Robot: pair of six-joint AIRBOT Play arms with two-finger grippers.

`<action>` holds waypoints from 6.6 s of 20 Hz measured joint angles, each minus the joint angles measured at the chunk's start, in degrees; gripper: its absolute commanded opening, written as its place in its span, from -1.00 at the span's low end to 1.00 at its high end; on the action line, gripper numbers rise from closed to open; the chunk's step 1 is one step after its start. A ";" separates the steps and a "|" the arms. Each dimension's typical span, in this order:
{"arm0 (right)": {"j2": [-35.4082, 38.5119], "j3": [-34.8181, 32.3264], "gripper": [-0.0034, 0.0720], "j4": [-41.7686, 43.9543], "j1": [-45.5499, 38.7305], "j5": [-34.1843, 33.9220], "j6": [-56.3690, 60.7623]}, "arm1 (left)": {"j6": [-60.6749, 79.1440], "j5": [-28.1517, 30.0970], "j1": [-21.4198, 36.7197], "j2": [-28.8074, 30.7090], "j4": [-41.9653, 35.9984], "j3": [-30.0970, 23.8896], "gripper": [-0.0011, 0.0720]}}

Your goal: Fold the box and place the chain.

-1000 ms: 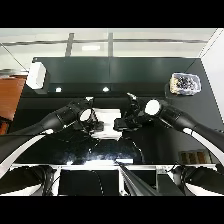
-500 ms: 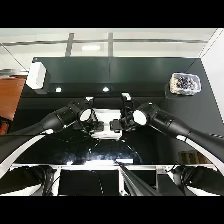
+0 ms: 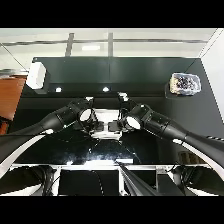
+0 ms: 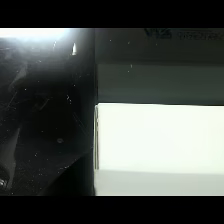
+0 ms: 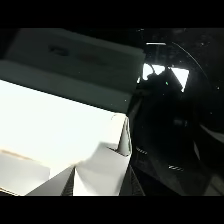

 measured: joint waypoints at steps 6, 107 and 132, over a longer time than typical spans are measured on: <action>-1.92 0.26 0.07 -0.57 0.13 1.11 0.63 | 0.02 0.00 0.00 0.00 0.00 0.00 -0.90; 12.31 4.90 0.96 -17.62 -50.66 -2.60 -19.10 | 1.05 0.44 0.02 0.00 -0.24 0.00 -0.89; -25.88 30.10 -0.86 -6.38 -61.07 -1.05 -23.93 | 1.05 2.89 0.02 -0.02 -0.02 0.00 -0.89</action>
